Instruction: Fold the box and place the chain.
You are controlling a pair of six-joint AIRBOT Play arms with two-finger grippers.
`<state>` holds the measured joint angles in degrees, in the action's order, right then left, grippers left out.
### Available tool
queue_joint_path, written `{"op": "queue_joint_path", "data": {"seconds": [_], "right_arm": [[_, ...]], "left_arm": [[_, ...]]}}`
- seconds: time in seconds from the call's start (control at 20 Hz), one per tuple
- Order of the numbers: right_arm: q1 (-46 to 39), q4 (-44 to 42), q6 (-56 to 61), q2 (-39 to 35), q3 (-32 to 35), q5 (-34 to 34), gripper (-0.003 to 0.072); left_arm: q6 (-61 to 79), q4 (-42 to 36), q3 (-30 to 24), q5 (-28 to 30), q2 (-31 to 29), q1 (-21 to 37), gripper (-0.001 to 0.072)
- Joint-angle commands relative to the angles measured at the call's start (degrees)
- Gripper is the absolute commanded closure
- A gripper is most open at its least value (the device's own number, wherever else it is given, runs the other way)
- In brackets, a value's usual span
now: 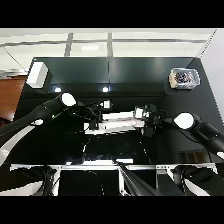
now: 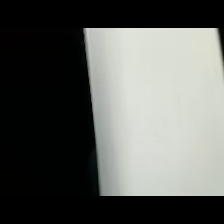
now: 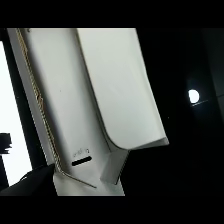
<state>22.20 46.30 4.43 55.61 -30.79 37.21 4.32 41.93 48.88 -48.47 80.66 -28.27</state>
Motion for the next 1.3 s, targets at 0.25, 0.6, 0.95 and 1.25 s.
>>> {"op": "queue_joint_path", "data": {"seconds": [0.25,0.6,0.95,1.25], "right_arm": [[-1.73,-13.09,-12.63,5.18,-0.20,7.41,0.0013],[-1.38,-13.31,-17.18,7.34,3.30,7.37,0.0013],[-1.38,-14.91,-20.96,9.46,4.00,5.57,0.0013],[-1.36,-17.40,-22.99,12.41,3.98,4.46,0.0013]], "left_arm": [[0.02,0.04,-0.02,-2.32,0.04,-0.02,0.0685],[0.00,0.02,-0.02,-2.54,0.07,-0.22,0.0685],[-0.02,0.07,0.00,-2.34,0.50,-0.28,0.0685],[-0.04,0.04,0.00,-2.36,0.50,-0.28,0.0685]]}}
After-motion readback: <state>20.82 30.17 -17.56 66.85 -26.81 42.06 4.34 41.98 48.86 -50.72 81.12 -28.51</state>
